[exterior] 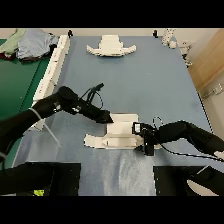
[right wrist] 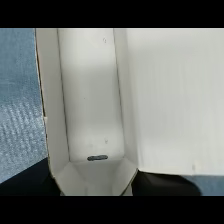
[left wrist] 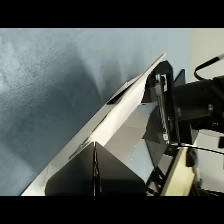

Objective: Fold the box.

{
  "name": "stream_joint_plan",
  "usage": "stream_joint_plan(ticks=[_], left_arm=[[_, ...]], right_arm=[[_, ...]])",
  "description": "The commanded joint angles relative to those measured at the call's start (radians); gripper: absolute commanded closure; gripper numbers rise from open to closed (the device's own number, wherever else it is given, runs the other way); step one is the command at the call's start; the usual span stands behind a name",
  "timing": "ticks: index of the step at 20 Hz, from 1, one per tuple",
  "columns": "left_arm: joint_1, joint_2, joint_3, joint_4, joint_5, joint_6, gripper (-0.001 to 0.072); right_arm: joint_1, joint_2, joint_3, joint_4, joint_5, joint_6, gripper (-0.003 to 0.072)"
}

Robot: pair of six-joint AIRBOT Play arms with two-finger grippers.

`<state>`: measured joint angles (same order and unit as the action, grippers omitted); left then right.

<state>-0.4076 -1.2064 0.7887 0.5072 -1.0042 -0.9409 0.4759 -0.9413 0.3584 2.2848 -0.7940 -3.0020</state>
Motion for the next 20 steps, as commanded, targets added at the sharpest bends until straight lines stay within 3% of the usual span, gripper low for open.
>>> stream_joint_plan(ticks=[1,3,5,9,10,11,12,16,20], left_arm=[[0.009,0.223,-0.003,0.228,-0.007,0.013,0.0699],[0.009,0.354,-0.035,0.351,-0.037,0.057,0.0699],[0.008,0.465,-0.099,0.368,-0.076,0.201,0.0698],[-0.058,0.554,-0.235,0.369,-0.073,0.434,0.0694],[-0.079,0.552,-0.258,0.370,-0.059,0.462,0.0557],[-0.100,0.552,-0.285,0.373,-0.019,0.486,0.0183],[-0.119,0.552,-0.307,0.376,0.021,0.510,0.0100],[-0.115,0.544,-0.398,0.281,0.113,0.742,0.0099],[-0.115,0.451,-0.428,0.243,0.195,0.819,0.0099]], right_arm=[[0.000,0.000,0.000,0.000,0.000,0.000,0.0158],[0.000,0.000,0.000,0.000,0.000,0.000,0.0158],[0.000,0.000,0.000,0.000,0.000,0.000,0.0158],[0.000,0.000,0.000,0.000,0.000,0.000,0.0158],[0.000,0.000,0.000,0.000,0.000,0.000,0.0158],[0.000,0.000,0.000,0.000,0.000,0.000,0.0158],[0.000,0.000,0.000,0.000,0.000,0.000,0.0158],[0.000,0.000,0.000,0.000,0.000,0.000,0.0158],[0.000,0.000,0.000,0.001,0.000,0.000,0.0157]])
